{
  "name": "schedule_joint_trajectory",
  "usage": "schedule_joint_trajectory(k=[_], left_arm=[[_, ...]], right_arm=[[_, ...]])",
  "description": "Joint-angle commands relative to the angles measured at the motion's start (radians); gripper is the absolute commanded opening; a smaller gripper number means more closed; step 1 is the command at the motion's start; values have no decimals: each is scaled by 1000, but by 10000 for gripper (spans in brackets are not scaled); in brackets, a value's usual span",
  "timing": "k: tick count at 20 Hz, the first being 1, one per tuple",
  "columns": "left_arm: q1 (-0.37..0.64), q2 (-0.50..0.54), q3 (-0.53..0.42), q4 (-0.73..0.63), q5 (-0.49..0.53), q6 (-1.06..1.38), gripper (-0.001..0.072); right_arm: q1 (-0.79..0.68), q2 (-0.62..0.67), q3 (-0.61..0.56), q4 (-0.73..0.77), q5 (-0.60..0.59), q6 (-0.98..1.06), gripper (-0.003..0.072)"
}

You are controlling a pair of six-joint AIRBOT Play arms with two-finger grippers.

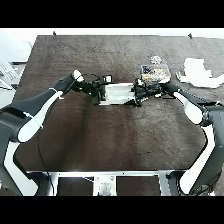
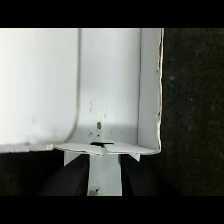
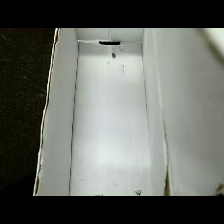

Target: Fold the box and place the chain.

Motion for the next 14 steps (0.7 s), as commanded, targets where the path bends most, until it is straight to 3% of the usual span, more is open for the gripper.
schedule_joint_trajectory(k=[1,4,8,9,10,14], left_arm=[[-1,-11,0,-51,10,24,230],[-1,-20,0,-161,23,104,230],[0,-54,0,-210,25,124,242],[-1,-59,0,-214,26,124,403],[-1,-61,0,-217,28,124,499],[-1,-62,0,-230,34,124,502]], right_arm=[[0,0,0,0,0,0,576],[0,0,0,0,0,0,576],[0,0,0,0,0,0,576],[0,0,0,0,0,0,577],[0,0,0,0,0,0,577],[0,0,0,0,0,0,576]])
